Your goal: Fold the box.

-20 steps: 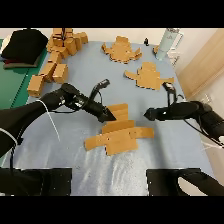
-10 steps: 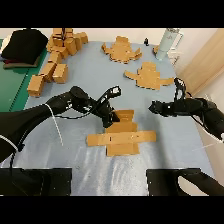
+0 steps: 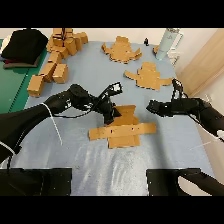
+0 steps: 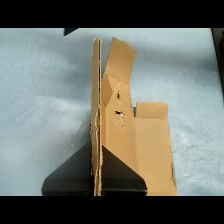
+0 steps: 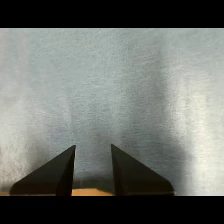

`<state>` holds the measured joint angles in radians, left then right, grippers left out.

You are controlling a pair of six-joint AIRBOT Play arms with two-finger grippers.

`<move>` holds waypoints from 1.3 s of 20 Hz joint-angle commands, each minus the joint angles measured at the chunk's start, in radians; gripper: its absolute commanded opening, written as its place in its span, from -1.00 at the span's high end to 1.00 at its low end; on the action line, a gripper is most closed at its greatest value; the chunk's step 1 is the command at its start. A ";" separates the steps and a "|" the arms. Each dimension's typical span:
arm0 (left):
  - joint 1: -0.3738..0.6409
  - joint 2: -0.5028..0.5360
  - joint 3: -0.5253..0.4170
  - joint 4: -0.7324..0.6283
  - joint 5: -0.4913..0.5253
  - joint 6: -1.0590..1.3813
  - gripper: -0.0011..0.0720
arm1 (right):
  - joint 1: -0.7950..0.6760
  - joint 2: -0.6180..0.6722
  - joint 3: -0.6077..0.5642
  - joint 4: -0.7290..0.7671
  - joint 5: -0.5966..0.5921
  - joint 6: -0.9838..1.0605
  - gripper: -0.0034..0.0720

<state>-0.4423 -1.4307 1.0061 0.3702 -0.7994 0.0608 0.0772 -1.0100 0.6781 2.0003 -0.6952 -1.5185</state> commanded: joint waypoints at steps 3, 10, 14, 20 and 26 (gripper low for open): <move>-0.027 0.005 -0.043 -0.009 0.019 0.003 0.94 | 0.002 -0.006 0.000 0.004 0.008 -0.009 0.03; -0.032 -0.003 -0.078 -0.010 0.040 -0.001 0.94 | 0.002 -0.006 0.000 0.006 0.014 -0.008 0.04; -0.032 -0.003 -0.081 -0.010 0.011 -0.002 0.94 | 0.002 -0.006 0.000 0.017 0.013 -0.009 0.03; -0.027 -0.003 -0.080 -0.010 0.008 -0.002 0.94 | 0.013 -0.006 0.000 0.014 0.006 -0.009 0.15; -0.011 -0.001 -0.077 -0.009 -0.025 -0.001 0.94 | 0.016 -0.006 0.000 -0.007 0.006 -0.009 0.59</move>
